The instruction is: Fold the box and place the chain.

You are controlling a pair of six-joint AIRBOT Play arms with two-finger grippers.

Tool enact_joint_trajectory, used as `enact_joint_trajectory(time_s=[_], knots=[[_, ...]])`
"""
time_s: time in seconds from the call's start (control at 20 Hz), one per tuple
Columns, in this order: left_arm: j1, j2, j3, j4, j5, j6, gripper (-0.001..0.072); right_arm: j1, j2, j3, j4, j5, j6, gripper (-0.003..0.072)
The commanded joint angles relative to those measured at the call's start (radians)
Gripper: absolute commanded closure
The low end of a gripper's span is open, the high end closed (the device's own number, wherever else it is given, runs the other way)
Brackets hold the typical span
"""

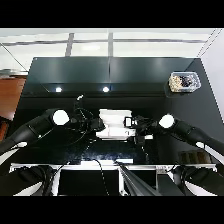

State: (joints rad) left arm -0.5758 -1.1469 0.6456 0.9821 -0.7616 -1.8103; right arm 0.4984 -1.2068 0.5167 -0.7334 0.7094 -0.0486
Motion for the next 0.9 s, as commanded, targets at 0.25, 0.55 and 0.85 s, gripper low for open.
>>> enact_joint_trajectory(time_s=[0.25, 0.55, 0.85], knots=[[0.000, -0.006, 0.000, 0.002, 0.021, 0.000, 0.0147, 0.000, 0.000, 0.000, 0.000, 0.000, 0.000, 0.0394], [-0.005, -0.006, 0.000, 0.005, 0.033, 0.000, 0.0147, 0.000, 0.000, 0.000, 0.000, 0.000, 0.000, 0.0394], [-0.055, -0.038, 0.000, 0.031, 0.032, -0.001, 0.0147, 0.000, 0.000, 0.000, 0.000, 0.000, 0.000, 0.0394]])
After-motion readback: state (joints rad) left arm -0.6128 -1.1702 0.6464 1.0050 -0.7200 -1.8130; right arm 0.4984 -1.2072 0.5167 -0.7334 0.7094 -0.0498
